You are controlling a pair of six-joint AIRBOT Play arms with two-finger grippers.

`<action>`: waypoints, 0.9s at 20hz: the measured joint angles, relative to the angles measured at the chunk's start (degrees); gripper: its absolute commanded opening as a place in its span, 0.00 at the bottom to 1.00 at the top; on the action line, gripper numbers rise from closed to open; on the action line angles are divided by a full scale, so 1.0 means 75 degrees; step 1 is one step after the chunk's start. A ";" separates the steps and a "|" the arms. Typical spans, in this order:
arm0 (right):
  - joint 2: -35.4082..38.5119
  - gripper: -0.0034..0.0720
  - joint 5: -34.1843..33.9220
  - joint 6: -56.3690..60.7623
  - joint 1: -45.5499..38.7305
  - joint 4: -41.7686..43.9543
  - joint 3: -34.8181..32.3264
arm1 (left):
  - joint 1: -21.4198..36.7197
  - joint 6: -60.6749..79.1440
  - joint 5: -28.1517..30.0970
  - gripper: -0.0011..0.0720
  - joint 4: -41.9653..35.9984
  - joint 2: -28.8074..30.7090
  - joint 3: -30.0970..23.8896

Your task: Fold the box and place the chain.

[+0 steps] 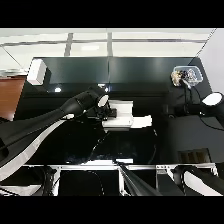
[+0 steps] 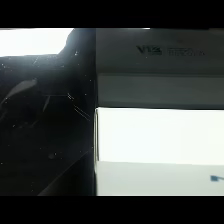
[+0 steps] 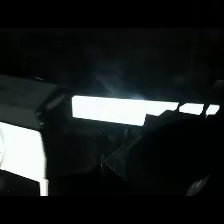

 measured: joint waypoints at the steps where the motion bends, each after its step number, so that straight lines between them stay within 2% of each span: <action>1: -0.0216 0.07 0.0099 0.0178 -0.0050 0.0143 -0.0085 | 0.0000 0.0000 0.0000 0.05 0.0003 0.0000 0.0000; 7: -0.1096 0.07 0.0207 0.0058 0.1049 0.1253 -0.0262 | 0.0015 -0.0003 -0.0017 0.05 0.0000 0.0000 0.0000; 12: -0.1256 0.09 0.0169 -0.1046 0.1705 0.2375 -0.0221 | 0.0015 -0.0006 -0.0026 0.05 0.0003 0.0000 0.0000; 14: -0.1274 0.72 0.0452 -0.1346 0.1743 0.2611 -0.0055 | 0.0015 -0.0009 -0.0023 0.05 0.0003 0.0000 0.0000; 18: -0.1288 0.73 0.0985 -0.1620 0.1798 0.2873 0.0379 | 0.0015 -0.0006 -0.0026 0.05 0.0003 0.0000 0.0000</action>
